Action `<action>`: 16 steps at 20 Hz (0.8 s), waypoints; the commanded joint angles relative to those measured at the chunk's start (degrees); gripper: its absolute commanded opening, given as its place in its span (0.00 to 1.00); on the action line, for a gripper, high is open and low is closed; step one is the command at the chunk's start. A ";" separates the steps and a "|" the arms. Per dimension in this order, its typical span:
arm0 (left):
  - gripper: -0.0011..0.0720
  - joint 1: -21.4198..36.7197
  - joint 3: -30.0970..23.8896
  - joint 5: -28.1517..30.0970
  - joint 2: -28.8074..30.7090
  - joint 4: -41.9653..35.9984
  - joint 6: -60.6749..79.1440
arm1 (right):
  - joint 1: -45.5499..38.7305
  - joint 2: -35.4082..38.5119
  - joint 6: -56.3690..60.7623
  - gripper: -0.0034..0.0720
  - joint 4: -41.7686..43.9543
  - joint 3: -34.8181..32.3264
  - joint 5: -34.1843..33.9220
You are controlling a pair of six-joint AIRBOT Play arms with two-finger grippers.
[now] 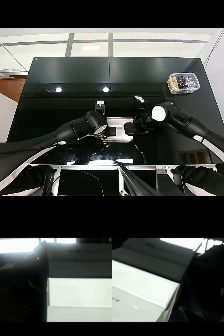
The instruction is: Fold the box and place the chain.
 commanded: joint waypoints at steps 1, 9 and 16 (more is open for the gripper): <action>0.06 -0.04 0.02 0.00 0.00 0.02 0.00 | 3.74 0.02 7.39 0.59 -7.41 0.50 -1.03; 0.06 -0.04 0.02 0.00 0.00 0.02 0.00 | 10.23 -0.02 22.18 0.52 -17.09 0.92 -3.28; 0.06 -0.04 0.02 0.00 0.00 0.02 0.00 | 10.82 -0.81 26.53 0.49 -17.84 0.92 -3.32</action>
